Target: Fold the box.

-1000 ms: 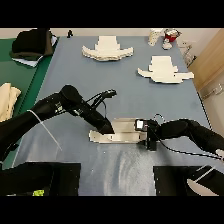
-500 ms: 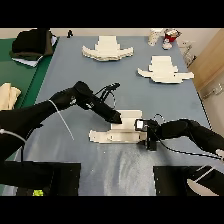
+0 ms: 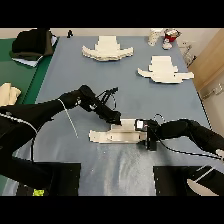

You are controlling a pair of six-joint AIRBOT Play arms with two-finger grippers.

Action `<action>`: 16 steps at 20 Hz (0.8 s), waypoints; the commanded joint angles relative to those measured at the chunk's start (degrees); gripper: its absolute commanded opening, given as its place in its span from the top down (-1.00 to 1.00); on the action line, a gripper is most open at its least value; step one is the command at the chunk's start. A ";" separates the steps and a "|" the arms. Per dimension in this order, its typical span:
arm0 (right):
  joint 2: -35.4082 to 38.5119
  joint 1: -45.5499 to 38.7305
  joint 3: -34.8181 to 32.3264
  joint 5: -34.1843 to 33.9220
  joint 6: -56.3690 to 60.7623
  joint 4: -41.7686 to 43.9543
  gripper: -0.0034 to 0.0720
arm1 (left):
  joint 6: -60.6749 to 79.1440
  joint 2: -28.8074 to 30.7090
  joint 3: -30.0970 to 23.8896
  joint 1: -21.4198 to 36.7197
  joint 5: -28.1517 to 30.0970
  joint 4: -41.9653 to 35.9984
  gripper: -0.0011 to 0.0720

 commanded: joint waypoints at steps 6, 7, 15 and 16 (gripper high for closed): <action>-0.02 0.04 -0.02 0.00 0.02 0.02 -0.44 | 7.98 17.64 -0.26 1.68 -3.23 12.79 0.94; 0.00 0.04 -0.02 0.02 0.02 0.02 -0.44 | 10.32 20.98 -1.77 1.25 -4.04 14.40 0.94; -0.02 0.04 0.00 0.00 0.02 0.02 -0.44 | 14.95 43.71 -23.26 -11.17 7.72 22.82 0.94; -0.02 0.04 0.00 0.02 0.02 0.02 -0.44 | 15.85 45.27 -24.50 -12.24 7.65 25.57 0.94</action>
